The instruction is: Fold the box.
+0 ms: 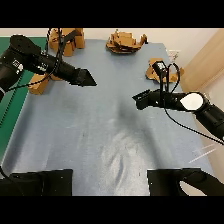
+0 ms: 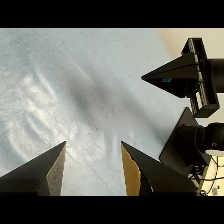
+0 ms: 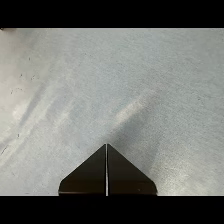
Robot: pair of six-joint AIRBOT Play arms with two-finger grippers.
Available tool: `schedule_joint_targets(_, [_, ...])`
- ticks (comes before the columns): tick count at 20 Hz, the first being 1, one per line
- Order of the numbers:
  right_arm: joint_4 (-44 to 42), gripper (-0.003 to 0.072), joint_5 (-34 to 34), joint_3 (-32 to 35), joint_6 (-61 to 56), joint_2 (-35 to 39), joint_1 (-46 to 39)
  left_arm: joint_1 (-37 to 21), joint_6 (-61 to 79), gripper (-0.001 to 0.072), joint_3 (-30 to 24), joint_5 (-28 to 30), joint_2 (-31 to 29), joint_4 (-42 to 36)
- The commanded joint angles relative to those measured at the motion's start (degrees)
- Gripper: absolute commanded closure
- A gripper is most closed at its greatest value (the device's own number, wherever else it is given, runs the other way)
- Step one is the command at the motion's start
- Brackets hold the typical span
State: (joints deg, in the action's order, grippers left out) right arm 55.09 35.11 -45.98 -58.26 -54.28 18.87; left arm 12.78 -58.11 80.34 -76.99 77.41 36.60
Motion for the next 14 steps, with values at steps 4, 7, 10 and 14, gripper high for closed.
schedule_joint_targets(4, [-0.02,0.0681,0.55,-0.02,-0.07,-0.02,0.02,0.02,0.02,0.0173,0.07,0.00,-0.04,0.02])
schedule_joint_targets(7, [-0.04,0.0619,3.65,-0.57,-8.09,0.33,-0.42,0.02,0.02,0.0173,0.07,0.00,-0.04,0.02])
schedule_joint_targets(10, [0.20,0.0521,7.91,-5.31,-21.22,0.74,-5.05,0.02,0.02,0.0173,0.07,0.00,-0.04,0.02])
schedule_joint_targets(14, [5.18,0.0529,9.05,-17.09,-25.38,2.93,-15.19,0.04,0.02,0.0173,0.07,0.00,-0.04,0.02])
